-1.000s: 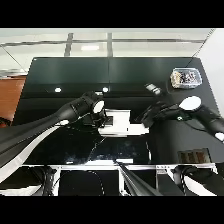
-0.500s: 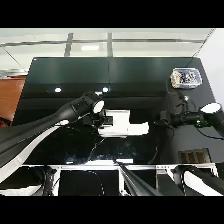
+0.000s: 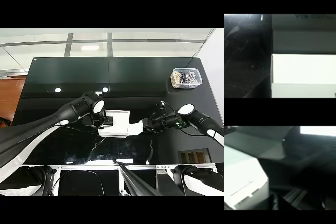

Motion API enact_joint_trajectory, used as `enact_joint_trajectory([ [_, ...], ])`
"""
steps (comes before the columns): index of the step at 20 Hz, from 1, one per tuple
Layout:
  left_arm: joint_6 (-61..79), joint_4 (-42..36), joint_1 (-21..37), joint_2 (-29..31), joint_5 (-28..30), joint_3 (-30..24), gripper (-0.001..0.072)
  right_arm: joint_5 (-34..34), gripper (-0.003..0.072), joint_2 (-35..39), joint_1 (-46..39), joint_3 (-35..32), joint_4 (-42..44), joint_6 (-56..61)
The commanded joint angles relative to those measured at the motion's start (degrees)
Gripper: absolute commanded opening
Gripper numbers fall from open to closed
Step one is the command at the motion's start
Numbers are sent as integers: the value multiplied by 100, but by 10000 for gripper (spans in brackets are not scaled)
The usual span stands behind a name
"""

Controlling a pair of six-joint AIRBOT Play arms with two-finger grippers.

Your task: Fold the box and place the chain.

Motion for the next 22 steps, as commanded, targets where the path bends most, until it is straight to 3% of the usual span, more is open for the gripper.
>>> enact_joint_trajectory([
  [1,0,26,4,2,26,0,30,103,466,-22,153,39,409,-212],
  [2,0,33,4,2,28,0,30,221,530,-22,153,87,483,-297],
  [6,0,44,4,2,26,0,30,542,529,-22,177,407,494,-323],
  [10,0,44,4,2,26,0,30,332,520,-22,518,715,511,-157],
  [12,0,42,4,2,24,0,30,144,481,-22,828,859,422,120],
  [17,0,42,4,2,26,0,30,-586,479,-22,1698,1381,-986,2015],
  [21,0,44,4,2,39,0,30,-597,478,-24,2304,1803,-2785,3862],
  [22,0,44,4,2,33,0,30,-595,398,-24,2415,1845,-2935,4068],
])
